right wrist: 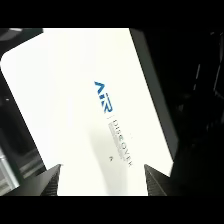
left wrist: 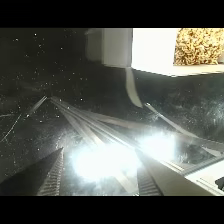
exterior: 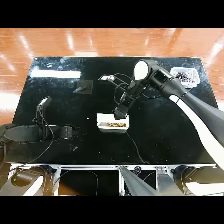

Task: Fold the box and place the chain.

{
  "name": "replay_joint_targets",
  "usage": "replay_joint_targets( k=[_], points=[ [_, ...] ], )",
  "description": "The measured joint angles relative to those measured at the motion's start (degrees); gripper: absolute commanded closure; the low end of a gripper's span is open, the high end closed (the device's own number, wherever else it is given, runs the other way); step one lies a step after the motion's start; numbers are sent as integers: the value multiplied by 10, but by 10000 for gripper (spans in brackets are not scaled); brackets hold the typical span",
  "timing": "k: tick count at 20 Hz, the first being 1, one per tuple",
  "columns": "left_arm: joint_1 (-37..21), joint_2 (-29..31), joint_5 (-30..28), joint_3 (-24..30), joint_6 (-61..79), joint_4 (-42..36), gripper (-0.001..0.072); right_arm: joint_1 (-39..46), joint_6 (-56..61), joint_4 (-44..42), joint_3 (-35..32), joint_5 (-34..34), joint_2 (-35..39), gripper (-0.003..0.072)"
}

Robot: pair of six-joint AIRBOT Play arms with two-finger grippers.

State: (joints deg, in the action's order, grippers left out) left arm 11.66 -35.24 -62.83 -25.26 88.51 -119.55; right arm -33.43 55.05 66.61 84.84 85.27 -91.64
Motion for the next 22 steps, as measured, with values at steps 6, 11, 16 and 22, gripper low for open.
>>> replay_joint_targets(
  k=[6, 11, 16, 22],
  points=[
    [0, -6, 3, 0, 0, -1, 157, -12, -11, 23, 0, -10, -15, 209],
    [0, -7, 3, 0, 0, -1, 157, -33, -15, 49, 0, -18, -17, 209],
    [0, -7, 3, 0, -1, -1, 156, -48, -15, 66, 0, -21, -17, 209],
    [0, -7, 3, 0, -2, -1, 157, -52, -15, 70, 0, -22, -17, 211]
  ],
)
